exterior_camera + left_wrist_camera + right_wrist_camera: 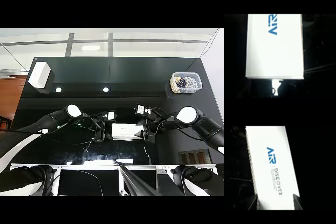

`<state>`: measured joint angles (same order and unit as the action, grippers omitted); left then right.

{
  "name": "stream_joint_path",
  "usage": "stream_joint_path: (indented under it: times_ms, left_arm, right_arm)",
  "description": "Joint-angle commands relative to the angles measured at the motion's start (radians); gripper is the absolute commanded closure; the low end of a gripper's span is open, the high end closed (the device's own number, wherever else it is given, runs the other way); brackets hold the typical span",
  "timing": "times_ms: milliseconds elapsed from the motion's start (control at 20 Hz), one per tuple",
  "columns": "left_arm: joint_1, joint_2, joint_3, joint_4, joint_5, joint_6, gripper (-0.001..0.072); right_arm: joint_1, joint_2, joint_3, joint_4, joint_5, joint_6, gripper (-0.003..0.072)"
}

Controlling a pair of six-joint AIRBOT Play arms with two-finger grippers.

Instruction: Fold the box and place the chain.

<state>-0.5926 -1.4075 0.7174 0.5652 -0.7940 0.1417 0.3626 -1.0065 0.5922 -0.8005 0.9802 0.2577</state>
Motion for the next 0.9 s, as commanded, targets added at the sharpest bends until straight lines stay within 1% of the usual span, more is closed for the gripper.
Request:
stream_joint_path:
  times_ms: [0, 100, 200, 400, 500, 600, 650, 700, 750, 850]
  left_arm:
    - [0.0, -0.001, 0.0, 0.0, 0.0, 0.0, 0.0345]
    - [0.0, -0.001, 0.0, 0.0, 0.0, 0.0, 0.0345]
    - [0.0, -0.001, 0.0, 0.0, 0.0, 0.0, 0.0345]
    - [0.0, -0.001, 0.0, 0.0, 0.0, 0.0, 0.0345]
    - [0.0, -0.001, 0.0, 0.0, 0.0, 0.0, 0.0345]
    - [0.0, -0.001, 0.0, 0.0, 0.0, 0.0, 0.0345]
    - [0.0, -0.001, 0.0, 0.0, 0.0, 0.0, 0.0345]
    - [0.0, -0.001, 0.0, 0.0, 0.0, 0.0, 0.0345]
    - [0.0, -0.001, 0.0, 0.0, 0.0, 0.0, 0.0345]
    - [0.0, -0.001, 0.0, 0.0, 0.0, 0.0, 0.0345]
  right_arm:
    - [0.001, 0.0, -0.008, -0.005, -0.006, 0.001, 0.0156]
    - [0.001, 0.0, -0.008, -0.004, -0.008, 0.001, 0.0155]
    - [0.0, 0.003, 0.003, -0.005, 0.013, 0.062, 0.0155]
    - [-0.03, 0.026, 0.061, -0.004, 0.136, 0.226, 0.0155]
    - [-0.07, 0.047, 0.081, 0.004, 0.196, 0.314, 0.0155]
    - [-0.129, 0.056, 0.082, 0.031, 0.252, 0.448, 0.0156]
    - [-0.162, 0.056, 0.076, 0.047, 0.278, 0.529, 0.0231]
    - [-0.187, 0.056, 0.061, 0.093, 0.309, 0.561, 0.0338]
    - [-0.204, 0.056, 0.039, 0.16, 0.336, 0.562, 0.0674]
    - [-0.211, 0.052, -0.019, 0.31, 0.317, 0.568, 0.0674]
